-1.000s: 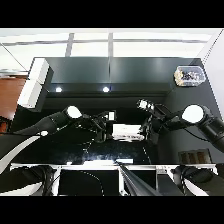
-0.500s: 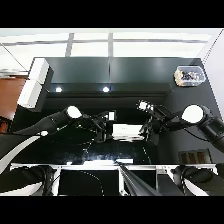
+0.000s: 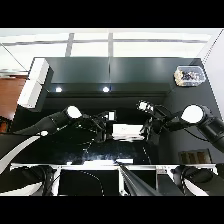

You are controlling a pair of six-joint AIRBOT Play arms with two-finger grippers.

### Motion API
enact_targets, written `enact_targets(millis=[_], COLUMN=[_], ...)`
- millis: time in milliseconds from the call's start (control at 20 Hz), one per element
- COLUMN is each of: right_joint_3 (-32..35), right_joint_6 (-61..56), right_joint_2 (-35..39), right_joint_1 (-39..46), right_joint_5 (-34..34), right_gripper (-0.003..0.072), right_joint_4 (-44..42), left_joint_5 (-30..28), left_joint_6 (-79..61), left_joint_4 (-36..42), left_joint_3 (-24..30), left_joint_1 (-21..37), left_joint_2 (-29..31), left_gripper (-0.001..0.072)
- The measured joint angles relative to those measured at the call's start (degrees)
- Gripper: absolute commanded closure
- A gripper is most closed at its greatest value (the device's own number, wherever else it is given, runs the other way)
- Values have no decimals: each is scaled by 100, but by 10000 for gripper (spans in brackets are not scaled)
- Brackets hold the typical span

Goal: Fold the box and place the chain.

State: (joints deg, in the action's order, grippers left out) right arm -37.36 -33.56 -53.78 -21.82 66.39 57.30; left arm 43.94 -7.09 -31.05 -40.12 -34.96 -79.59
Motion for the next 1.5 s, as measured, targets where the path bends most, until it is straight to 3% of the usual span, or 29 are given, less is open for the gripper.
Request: enact_targets(millis=[600,650,850,1000,1200,1500], right_joint_3=[42,42,107,557,1180,1427], right_joint_6=[-730,-920,-1902,-2396,-2695,-3075], right_joint_2=[83,201,691,813,678,232], right_joint_1=[-125,-37,623,1016,981,835], right_joint_5=[61,142,654,695,90,-562], right_gripper=[523,601,640,639,639,638], right_joint_4=[-9,-2,-118,-1176,-2730,-3040], left_joint_5=[0,0,2,2,2,2], left_joint_6=[2,2,2,0,0,-2], left_joint_4=[0,0,0,0,0,0], left_joint_3=[0,0,0,0,0,0], left_joint_1=[0,0,0,0,0,0], left_joint_2=[0,0,0,0,0,0], left_gripper=[421,421,421,421,421,421])
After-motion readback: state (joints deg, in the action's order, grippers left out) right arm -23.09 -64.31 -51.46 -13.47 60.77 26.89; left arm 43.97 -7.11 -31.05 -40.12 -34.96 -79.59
